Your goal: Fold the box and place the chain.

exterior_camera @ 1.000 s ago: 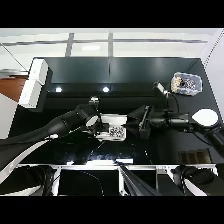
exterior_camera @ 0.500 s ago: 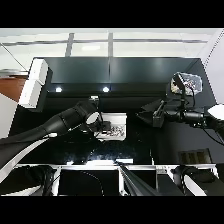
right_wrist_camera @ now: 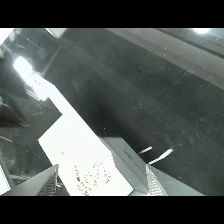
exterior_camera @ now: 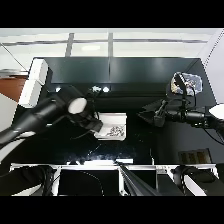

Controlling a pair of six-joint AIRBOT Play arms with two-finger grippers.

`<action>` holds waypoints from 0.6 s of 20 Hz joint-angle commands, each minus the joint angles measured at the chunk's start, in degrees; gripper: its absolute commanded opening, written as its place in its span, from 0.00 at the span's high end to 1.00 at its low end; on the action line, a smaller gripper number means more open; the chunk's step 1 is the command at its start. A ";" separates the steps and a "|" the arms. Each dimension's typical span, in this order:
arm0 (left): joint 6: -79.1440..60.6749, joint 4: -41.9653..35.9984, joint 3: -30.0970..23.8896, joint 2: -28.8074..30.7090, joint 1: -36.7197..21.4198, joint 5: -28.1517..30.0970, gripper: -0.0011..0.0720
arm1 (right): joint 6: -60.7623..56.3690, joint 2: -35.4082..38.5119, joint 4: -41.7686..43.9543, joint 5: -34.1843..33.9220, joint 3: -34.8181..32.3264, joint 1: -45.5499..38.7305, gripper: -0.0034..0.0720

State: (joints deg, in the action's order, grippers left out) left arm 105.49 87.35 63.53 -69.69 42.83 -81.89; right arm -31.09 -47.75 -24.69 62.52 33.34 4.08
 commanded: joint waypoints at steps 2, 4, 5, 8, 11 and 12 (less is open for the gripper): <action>-25.86 -8.22 -2.58 11.26 -9.29 -1.68 0.21 | 0.02 -0.02 -0.02 0.00 0.02 -0.04 0.14; -41.20 -23.76 -6.97 16.13 -17.38 -1.22 0.21 | 0.02 -0.02 -0.04 0.00 0.02 -0.04 0.14; -46.27 -31.39 -9.86 17.81 -21.75 -0.57 0.21 | 0.02 -0.02 -0.02 0.00 0.02 -0.04 0.14; -55.69 -39.47 -17.77 18.84 -29.92 2.25 0.23 | 0.00 -0.02 -0.02 0.02 0.02 -0.04 0.14; -56.19 -35.78 -23.47 17.84 -32.33 7.78 0.23 | 0.00 -0.02 -0.04 0.00 0.02 -0.04 0.14; -56.19 -34.29 -24.61 17.22 -32.52 10.03 0.23 | 0.00 -0.02 -0.07 0.02 0.02 -0.04 0.14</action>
State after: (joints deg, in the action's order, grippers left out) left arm 54.37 53.87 43.70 -52.29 13.47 -77.43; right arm -31.07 -47.75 -24.73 62.52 33.34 4.08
